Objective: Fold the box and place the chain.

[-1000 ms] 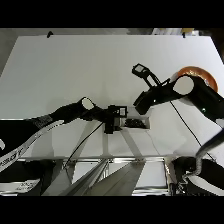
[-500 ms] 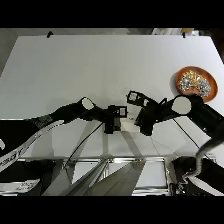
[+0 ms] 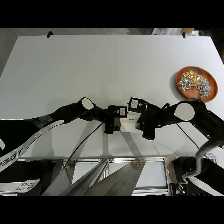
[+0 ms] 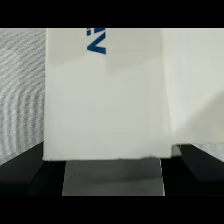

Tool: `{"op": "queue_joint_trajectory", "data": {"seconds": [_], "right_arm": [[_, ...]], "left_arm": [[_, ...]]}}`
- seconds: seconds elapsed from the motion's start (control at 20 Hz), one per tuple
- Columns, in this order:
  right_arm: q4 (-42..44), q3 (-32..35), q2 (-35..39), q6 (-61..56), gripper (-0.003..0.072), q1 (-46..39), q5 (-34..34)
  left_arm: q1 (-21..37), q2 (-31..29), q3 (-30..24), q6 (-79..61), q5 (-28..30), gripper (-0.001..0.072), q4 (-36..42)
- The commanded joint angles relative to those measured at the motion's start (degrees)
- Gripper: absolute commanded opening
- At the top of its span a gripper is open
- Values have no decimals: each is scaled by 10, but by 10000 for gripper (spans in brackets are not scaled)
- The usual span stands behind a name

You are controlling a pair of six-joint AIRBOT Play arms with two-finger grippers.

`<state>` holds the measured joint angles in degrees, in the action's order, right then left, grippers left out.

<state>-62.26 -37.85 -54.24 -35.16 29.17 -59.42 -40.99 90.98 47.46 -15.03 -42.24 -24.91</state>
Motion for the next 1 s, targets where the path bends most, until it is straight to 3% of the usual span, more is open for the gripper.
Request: {"op": "queue_joint_trajectory", "data": {"seconds": [0.0, 0.55, 0.95], "right_arm": [[-5, 2, 13, 23, 279, 0, 1], [-51, 7, 14, 21, 265, 0, 17], [-61, 7, 14, 21, 93, 0, 23]], "left_arm": [[0, 0, 0, 0, 0, 390, 0], [0, 0, 0, 0, 0, 390, 0], [0, 0, 0, 0, 0, 390, 0]]}}
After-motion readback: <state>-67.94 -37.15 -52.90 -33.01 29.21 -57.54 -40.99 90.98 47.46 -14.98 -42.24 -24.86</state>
